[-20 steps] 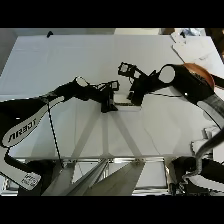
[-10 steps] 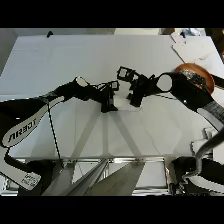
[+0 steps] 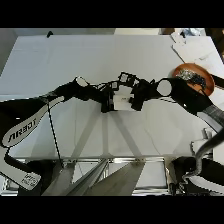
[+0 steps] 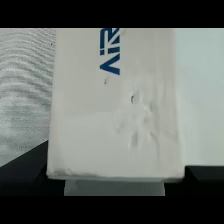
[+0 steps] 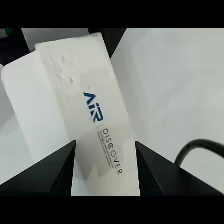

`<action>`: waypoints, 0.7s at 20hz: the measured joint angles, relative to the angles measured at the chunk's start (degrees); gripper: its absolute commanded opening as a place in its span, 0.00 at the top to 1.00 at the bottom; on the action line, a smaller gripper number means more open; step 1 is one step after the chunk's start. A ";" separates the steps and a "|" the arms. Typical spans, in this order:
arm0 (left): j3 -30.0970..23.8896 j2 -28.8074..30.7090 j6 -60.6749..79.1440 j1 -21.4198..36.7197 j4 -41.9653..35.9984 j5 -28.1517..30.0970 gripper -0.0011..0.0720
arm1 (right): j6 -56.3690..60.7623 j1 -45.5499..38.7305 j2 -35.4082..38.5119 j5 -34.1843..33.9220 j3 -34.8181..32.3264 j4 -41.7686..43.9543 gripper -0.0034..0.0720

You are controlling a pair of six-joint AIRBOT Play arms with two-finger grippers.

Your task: Fold the box and place the chain.

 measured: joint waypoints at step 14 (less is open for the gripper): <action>0.00 0.00 -0.02 0.00 0.00 0.00 0.77 | -6.14 3.82 6.95 -10.71 -8.66 -0.57 0.35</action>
